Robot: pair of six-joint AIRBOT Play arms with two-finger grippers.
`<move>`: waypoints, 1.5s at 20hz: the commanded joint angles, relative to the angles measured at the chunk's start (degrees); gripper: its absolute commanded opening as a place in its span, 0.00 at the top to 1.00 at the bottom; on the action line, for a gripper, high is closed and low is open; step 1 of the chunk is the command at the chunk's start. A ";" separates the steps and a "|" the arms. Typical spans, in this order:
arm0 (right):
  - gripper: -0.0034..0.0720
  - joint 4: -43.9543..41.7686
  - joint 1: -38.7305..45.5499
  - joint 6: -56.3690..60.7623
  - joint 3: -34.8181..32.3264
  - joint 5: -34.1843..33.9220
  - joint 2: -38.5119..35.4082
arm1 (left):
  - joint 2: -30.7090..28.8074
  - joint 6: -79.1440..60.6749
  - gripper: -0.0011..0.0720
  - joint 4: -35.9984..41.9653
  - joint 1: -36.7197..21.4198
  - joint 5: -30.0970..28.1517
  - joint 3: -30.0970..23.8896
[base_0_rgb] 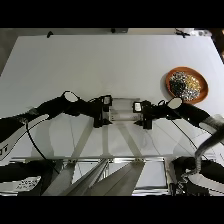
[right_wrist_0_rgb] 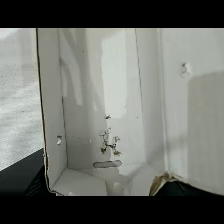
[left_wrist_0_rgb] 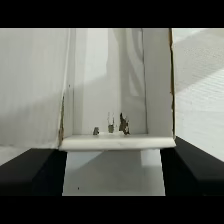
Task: Fold the box and place the chain.
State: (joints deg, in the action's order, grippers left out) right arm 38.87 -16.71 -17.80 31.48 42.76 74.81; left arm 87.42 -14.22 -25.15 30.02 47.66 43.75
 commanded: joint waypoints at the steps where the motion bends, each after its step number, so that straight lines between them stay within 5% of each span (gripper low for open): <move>1: 0.22 -0.04 -0.09 -0.04 -0.04 0.04 0.02 | 0.28 0.07 0.46 -0.39 1.99 -1.01 -0.04; 30: 0.22 -0.09 -0.07 -0.02 -0.04 3.39 0.00 | 0.26 0.33 0.45 -0.37 2.21 -0.66 -0.04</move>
State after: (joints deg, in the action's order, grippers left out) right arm 38.89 -16.73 -17.80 31.46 45.17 74.81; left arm 87.72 -14.13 -25.54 32.21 47.42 43.70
